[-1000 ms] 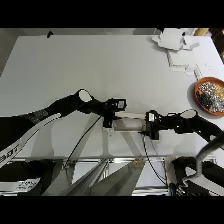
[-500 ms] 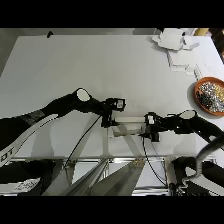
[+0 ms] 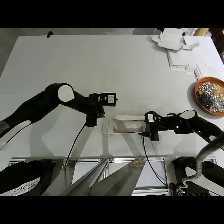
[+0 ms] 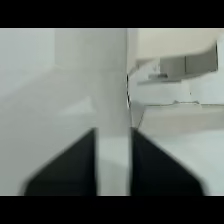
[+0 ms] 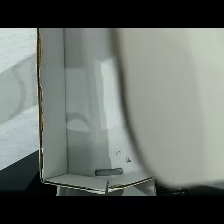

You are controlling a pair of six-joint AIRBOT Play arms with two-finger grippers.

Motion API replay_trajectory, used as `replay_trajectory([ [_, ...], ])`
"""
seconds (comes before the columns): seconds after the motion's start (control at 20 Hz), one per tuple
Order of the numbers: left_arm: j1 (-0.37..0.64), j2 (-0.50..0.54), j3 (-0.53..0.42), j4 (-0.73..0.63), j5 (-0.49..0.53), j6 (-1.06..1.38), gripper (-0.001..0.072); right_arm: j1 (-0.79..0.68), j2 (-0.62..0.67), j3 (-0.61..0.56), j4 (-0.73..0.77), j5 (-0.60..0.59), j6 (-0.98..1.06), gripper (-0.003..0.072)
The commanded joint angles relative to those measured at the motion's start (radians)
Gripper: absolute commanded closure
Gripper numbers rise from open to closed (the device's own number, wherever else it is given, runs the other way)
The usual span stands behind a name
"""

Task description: Fold the box and place the chain.

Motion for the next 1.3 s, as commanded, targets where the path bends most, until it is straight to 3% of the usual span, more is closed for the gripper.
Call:
replay_trajectory([
  [0.0, -0.03, 0.104, 0.001, 0.056, -0.095, -0.117, 0.0707, 0.0, 0.001, 0.0, -0.003, 0.003, -0.003, 0.0305],
  [0.15, -0.149, 0.11, 0.001, 0.052, -0.09, -0.167, 0.0707, 0.0, 0.001, 0.0, -0.003, 0.003, -0.003, 0.0305],
  [0.3, -0.293, 0.062, 0.001, -0.007, 0.066, -0.188, 0.0706, 0.0, 0.001, 0.0, -0.003, 0.003, -0.003, 0.0305],
  [0.45, -0.305, -0.002, 0.014, -0.055, 0.281, -0.222, 0.0708, 0.0, 0.001, 0.0, -0.003, 0.004, -0.003, 0.0305],
  [0.6, -0.285, -0.085, 0.113, -0.055, 0.362, -0.273, 0.0709, 0.0, 0.001, 0.0, -0.003, 0.004, -0.003, 0.0305],
  [0.8, -0.214, -0.257, 0.262, -0.055, 0.329, -0.336, 0.0708, 0.0, 0.001, 0.0, -0.003, 0.003, -0.003, 0.0305],
  [1.0, -0.182, -0.375, 0.28, -0.055, 0.27, -0.342, 0.0706, 0.0, 0.001, 0.0, -0.003, 0.003, -0.003, 0.0305],
  [1.1, -0.176, -0.391, 0.278, -0.055, 0.213, -0.342, 0.0707, 0.0, 0.001, 0.0, -0.003, 0.004, -0.003, 0.0305],
  [1.25, -0.158, -0.318, 0.278, -0.02, 0.146, -0.343, 0.0708, 0.0, 0.001, 0.0, -0.003, 0.003, -0.003, 0.0305],
])
